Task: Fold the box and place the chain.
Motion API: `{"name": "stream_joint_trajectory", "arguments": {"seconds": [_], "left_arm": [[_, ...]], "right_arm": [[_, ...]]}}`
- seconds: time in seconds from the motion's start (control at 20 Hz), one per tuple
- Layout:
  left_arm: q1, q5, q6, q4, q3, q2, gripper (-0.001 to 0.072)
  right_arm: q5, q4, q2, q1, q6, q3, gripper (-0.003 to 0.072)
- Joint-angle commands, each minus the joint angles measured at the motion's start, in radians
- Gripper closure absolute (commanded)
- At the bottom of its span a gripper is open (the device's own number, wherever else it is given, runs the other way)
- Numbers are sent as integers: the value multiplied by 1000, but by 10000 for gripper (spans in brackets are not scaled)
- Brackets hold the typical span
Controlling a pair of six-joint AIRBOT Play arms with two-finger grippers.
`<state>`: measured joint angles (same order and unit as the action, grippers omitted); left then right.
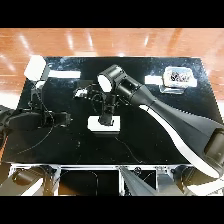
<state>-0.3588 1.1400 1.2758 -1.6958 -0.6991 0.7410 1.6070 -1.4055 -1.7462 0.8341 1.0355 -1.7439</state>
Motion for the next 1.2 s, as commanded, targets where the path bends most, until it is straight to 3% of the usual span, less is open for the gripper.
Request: {"name": "stream_joint_trajectory", "arguments": {"seconds": [0.0,0.55,0.6,0.65,0.7,1.15], "left_arm": [[1,0,0,0,0,1,152],[1,0,0,4,0,1,152],[1,0,0,3,0,0,152],[1,0,0,3,0,0,152],[1,2,0,4,0,0,152],[3,2,0,11,0,0,152]], "right_arm": [[1,-10,-3,1,-15,2,15],[-23,-42,-30,-3,-26,2,17],[-22,-42,-30,-9,-26,2,84],[-21,-38,-30,-18,-26,2,265],[-18,-24,-30,-32,-27,1,302],[-24,5,-30,-64,-26,2,304]]}}
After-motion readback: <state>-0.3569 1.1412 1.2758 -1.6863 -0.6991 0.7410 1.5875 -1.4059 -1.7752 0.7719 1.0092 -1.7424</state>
